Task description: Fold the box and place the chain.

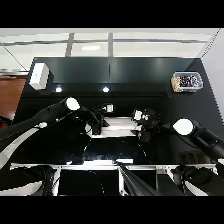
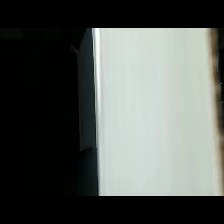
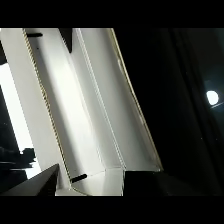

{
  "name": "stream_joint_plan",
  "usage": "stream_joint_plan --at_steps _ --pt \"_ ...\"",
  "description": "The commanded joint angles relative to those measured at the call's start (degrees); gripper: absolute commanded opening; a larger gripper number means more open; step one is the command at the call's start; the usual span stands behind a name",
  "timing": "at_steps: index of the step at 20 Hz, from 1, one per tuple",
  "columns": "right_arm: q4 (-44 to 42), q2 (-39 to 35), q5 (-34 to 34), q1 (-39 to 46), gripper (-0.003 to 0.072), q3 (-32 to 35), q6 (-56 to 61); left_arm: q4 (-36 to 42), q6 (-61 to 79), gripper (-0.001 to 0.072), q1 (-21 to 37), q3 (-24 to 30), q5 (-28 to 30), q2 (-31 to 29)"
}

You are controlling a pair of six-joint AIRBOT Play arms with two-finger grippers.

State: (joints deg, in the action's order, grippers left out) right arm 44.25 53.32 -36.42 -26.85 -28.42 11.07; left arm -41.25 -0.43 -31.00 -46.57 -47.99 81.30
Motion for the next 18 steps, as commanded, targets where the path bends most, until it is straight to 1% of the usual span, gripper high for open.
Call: stream_joint_plan --at_steps 1,3,5,9,11,12,15,18 --pt "-2.8 1.5 -0.9 -0.1 0.0628 -0.2 -2.2 0.0 0.0 0.0026 0.0 0.0 0.0 0.0" --pt "-6.4 3.0 -2.4 0.0 0.0627 -0.2 -6.5 0.0 0.0 0.0025 0.0 0.0 0.0 0.0" --pt "-6.8 4.7 -4.1 0.0 0.0627 -0.1 -9.7 0.0 0.0 0.0026 0.0 0.0 0.0 0.0" --pt "-7.5 7.9 -3.8 0.0 0.0627 0.3 -14.5 0.0 0.0 0.0026 0.0 0.0 0.0 0.0" --pt "-12.4 9.9 -3.7 1.4 0.0627 0.3 -18.8 0.0 0.0 0.0026 0.0 0.0 0.0 0.0" --pt "-13.2 10.5 -4.3 2.3 0.0627 0.3 -20.5 0.0 0.0 0.0026 0.0 0.0 0.0 0.0" --pt "-13.3 11.0 -5.1 4.7 0.0627 0.3 -23.7 0.0 0.0 0.0026 0.0 0.0 0.0 0.0" --pt "-13.4 12.0 -5.6 5.2 0.0626 0.3 -25.5 0.0 0.0 0.0026 0.0 0.0 0.0 0.0"
